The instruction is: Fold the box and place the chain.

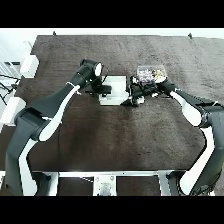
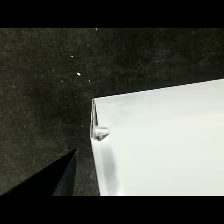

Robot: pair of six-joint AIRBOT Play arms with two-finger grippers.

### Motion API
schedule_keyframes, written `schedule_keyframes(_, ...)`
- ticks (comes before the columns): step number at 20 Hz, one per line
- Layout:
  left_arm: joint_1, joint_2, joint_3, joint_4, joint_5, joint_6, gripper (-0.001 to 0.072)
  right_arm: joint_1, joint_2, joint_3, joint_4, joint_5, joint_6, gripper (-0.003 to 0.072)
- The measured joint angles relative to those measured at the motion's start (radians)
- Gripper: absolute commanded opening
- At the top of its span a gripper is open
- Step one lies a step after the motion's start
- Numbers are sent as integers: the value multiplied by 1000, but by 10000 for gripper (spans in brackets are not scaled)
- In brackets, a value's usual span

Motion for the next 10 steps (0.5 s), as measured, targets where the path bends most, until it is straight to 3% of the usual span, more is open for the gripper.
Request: schedule_keyframes(10,-11,-39,38,63,-67,-60,419,0,0,0,0,0,0,602)
